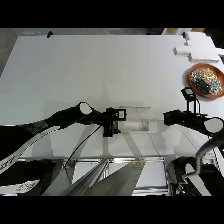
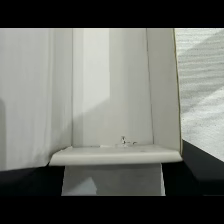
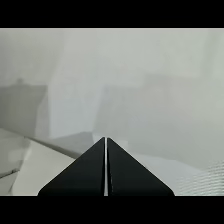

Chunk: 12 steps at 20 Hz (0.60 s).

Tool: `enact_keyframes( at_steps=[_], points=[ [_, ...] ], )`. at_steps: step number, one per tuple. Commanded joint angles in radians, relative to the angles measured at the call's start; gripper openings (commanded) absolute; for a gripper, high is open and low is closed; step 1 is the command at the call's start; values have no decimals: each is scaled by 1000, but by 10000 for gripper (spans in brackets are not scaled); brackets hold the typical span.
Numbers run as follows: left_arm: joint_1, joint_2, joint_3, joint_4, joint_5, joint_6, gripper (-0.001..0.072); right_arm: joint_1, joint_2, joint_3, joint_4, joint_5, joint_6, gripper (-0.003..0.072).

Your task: Fold the box and place the chain.

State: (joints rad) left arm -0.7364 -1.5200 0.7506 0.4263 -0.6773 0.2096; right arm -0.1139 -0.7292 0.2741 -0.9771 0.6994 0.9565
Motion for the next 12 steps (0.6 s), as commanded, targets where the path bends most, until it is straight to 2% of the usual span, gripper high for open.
enact_keyframes(
  at_steps=[1,5,12],
  points=[
    [0,0,0,0,0,0,210,-1,-110,1,-64,6,274,16],
    [0,0,0,0,0,0,210,0,-209,1,-19,127,246,16],
    [0,0,0,0,0,0,210,0,-205,1,280,290,35,16]
  ],
)
